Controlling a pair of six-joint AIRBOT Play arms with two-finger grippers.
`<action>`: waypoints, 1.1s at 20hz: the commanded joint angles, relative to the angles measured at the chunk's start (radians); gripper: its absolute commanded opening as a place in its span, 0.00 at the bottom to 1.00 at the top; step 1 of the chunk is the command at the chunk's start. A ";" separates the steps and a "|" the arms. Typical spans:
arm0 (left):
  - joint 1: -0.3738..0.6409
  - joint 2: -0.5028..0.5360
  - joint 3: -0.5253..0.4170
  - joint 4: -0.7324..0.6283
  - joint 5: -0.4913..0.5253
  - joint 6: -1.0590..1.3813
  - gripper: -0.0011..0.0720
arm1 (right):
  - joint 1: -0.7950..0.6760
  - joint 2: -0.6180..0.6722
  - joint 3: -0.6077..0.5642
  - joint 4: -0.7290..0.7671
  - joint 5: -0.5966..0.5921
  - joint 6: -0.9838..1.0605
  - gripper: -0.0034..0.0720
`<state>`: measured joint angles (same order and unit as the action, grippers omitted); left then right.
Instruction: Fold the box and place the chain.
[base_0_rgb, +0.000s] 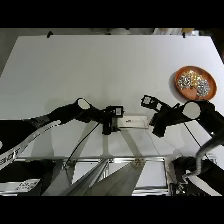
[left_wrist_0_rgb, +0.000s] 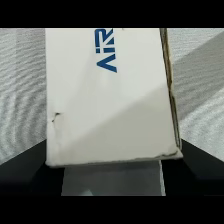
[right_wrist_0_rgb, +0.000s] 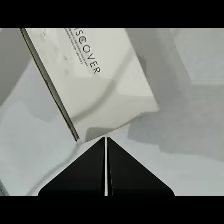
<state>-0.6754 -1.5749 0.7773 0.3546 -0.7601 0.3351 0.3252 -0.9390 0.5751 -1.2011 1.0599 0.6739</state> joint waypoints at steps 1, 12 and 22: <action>0.001 0.000 0.000 0.000 0.000 0.000 0.44 | -0.003 -0.007 -0.010 -0.002 -0.006 0.002 0.06; 0.001 0.000 0.000 0.000 0.000 0.000 0.44 | 0.012 0.062 -0.010 -0.001 0.002 0.010 0.06; 0.000 0.000 0.000 0.000 0.000 0.000 0.44 | 0.012 0.026 -0.014 0.030 -0.012 0.007 0.06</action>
